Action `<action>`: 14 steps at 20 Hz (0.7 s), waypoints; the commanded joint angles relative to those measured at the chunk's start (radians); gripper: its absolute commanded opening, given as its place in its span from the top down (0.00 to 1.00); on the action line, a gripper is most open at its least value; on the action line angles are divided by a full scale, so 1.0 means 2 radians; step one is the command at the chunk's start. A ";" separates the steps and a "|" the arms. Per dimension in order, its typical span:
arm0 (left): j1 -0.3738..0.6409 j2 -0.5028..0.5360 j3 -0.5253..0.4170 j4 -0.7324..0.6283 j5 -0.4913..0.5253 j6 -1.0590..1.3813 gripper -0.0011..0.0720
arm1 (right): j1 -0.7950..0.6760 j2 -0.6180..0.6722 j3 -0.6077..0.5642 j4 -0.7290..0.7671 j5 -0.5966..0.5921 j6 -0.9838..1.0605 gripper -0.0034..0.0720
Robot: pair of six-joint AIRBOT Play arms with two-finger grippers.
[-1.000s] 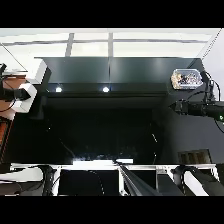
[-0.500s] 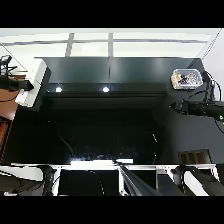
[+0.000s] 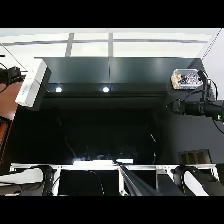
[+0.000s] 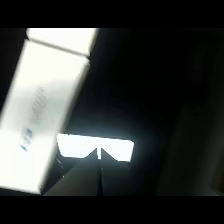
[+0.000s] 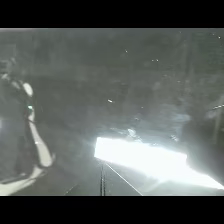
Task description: Fold the box and place the chain.
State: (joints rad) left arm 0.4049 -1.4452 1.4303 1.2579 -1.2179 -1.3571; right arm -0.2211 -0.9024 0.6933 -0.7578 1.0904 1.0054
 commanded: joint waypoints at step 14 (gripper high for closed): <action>-0.173 0.400 -0.443 0.022 0.159 -0.017 0.95 | 0.002 0.000 0.000 -0.057 -0.031 -0.023 0.93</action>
